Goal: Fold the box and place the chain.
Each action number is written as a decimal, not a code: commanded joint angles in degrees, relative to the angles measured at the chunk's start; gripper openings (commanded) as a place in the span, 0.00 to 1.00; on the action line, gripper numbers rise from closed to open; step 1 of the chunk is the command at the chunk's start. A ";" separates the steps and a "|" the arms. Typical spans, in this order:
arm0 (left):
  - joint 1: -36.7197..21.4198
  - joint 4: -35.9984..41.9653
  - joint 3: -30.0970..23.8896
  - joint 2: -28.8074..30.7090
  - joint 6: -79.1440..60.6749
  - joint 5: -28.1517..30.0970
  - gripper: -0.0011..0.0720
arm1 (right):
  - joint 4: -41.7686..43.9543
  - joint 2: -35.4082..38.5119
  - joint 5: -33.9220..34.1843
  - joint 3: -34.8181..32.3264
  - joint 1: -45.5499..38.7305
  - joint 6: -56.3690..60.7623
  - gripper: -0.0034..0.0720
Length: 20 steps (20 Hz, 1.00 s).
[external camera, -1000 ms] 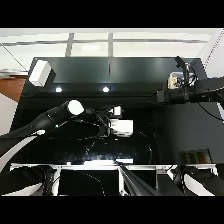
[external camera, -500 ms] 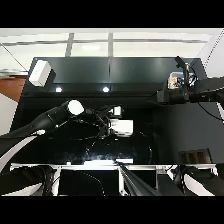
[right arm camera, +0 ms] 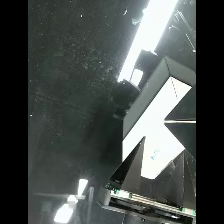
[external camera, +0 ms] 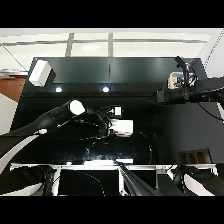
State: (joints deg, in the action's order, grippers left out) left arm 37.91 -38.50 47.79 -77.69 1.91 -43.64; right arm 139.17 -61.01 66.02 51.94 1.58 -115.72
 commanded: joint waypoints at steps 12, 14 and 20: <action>-0.02 -11.28 1.09 -3.74 12.13 -0.52 0.49 | 0.00 0.02 -0.42 0.02 -0.04 0.00 0.07; -2.95 -20.02 3.74 -2.38 25.31 -3.69 0.46 | 0.02 0.02 -0.26 0.02 -0.04 0.00 0.07; -30.34 -27.71 7.82 4.00 36.17 -18.86 0.40 | 0.02 0.02 -0.42 0.02 -0.04 0.00 0.07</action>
State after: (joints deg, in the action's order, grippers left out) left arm 19.64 -62.22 54.35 -76.44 31.92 -55.75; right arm 139.17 -61.01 65.63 51.94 1.56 -115.72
